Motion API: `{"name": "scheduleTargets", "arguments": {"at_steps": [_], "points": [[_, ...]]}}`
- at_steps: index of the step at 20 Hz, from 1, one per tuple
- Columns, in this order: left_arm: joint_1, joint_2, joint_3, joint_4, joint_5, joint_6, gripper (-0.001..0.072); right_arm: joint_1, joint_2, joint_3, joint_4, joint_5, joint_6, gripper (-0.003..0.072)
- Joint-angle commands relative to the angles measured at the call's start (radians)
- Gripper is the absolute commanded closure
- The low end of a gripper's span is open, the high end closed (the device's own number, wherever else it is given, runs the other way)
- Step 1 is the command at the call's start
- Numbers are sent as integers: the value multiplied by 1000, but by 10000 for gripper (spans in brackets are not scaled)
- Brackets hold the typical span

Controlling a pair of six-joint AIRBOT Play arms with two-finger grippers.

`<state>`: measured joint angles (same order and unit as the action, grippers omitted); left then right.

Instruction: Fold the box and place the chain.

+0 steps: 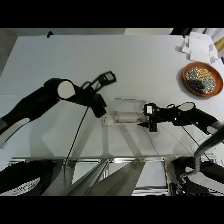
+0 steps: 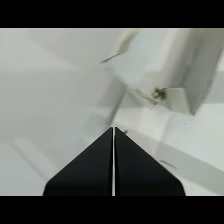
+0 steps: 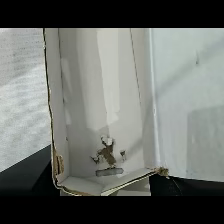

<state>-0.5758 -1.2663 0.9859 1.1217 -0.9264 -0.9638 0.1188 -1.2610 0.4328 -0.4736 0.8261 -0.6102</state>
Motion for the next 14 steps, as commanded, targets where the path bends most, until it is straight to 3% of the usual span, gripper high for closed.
{"name": "scheduleTargets", "arguments": {"at_steps": [1, 4, 8, 14], "points": [[100, 4, -1, 44, -8, -172, 708, 0, 0, 0, 0, 0, 0, 274], [166, -23, -29, 41, -21, -236, 708, 0, 0, 0, 0, 0, 0, 274], [175, -87, -64, 23, -53, -276, 708, 0, 0, 0, 0, 0, 0, 274], [173, -177, -66, -153, -93, -272, 709, 0, 0, 0, 0, 0, 0, 274]]}}
